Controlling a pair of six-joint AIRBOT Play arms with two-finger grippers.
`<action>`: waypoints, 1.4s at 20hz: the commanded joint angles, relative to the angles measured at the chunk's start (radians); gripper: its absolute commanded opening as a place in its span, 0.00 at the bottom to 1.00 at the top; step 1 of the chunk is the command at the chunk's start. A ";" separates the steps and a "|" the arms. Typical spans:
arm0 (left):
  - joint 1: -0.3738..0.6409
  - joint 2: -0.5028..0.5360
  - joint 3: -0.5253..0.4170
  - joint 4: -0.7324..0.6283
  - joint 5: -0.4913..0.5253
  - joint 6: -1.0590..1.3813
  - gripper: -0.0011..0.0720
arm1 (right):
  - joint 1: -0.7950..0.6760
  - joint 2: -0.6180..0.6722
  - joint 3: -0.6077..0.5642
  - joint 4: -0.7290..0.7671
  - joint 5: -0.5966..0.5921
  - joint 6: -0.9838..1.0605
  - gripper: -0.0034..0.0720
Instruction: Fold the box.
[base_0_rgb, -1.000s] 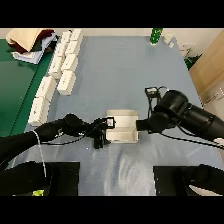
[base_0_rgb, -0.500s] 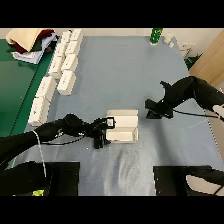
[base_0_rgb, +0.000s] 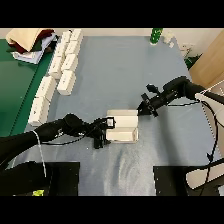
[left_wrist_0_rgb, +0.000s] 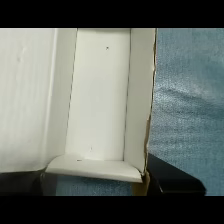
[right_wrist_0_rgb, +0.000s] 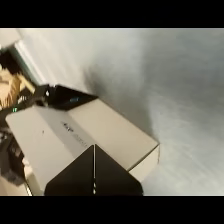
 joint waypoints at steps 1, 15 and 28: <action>0.000 0.000 0.001 0.000 0.000 0.000 0.51 | 0.044 -0.032 0.029 0.019 -0.145 -0.117 0.05; 0.000 0.000 0.001 0.000 0.001 0.000 0.51 | 0.469 0.377 -0.120 -0.345 0.387 -0.230 0.05; 0.000 0.000 0.001 0.000 0.000 0.000 0.51 | 0.813 0.766 -0.540 -0.570 1.027 -0.288 0.05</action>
